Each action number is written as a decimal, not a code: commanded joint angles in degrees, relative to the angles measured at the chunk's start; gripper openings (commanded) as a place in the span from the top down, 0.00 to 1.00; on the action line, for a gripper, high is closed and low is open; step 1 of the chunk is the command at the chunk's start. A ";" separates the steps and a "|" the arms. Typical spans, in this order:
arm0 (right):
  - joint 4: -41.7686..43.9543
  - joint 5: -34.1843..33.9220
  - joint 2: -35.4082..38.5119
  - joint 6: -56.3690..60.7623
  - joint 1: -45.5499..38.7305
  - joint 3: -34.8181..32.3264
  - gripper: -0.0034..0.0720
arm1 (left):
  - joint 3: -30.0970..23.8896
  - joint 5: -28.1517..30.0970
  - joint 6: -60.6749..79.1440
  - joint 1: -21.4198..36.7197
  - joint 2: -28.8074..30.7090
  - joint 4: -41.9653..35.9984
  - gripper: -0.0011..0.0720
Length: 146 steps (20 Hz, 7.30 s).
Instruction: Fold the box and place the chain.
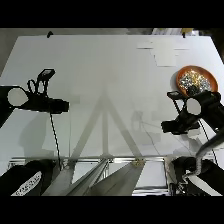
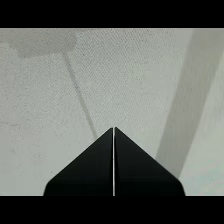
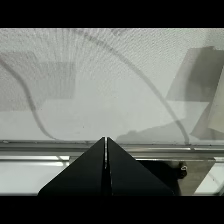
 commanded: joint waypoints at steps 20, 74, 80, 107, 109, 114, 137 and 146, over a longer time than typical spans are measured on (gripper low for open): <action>-12.37 -21.97 0.02 -6.23 -0.39 0.00 0.93 | -0.02 0.00 0.02 -0.02 0.04 0.00 0.97; -9.92 -18.67 -2.43 -25.64 -28.87 -1.42 0.94 | -0.02 0.00 0.02 -0.02 0.07 0.00 0.97; 1.07 -29.14 17.07 -9.20 -6.82 -15.74 0.94 | -0.02 0.00 0.02 -0.02 0.07 0.00 0.97; -0.63 -32.61 21.88 4.50 9.79 -18.47 0.93 | 0.37 2.14 65.90 -10.95 -29.31 -63.25 0.34; -0.09 -32.61 21.88 4.50 9.79 -18.47 0.93 | 1.88 3.21 65.90 -12.48 -32.13 -63.23 0.28; 0.02 -32.61 21.88 4.50 9.79 -18.47 0.93 | 9.55 2.47 64.11 -15.41 -37.77 -62.36 0.28; 4.24 -34.73 22.12 -1.92 9.79 -10.67 0.50 | 10.58 4.81 87.45 -17.99 -31.26 -46.16 0.99; 2.38 -34.69 22.12 -8.02 9.79 -8.81 0.50 | 10.56 11.67 87.36 -22.27 -33.77 -37.44 0.99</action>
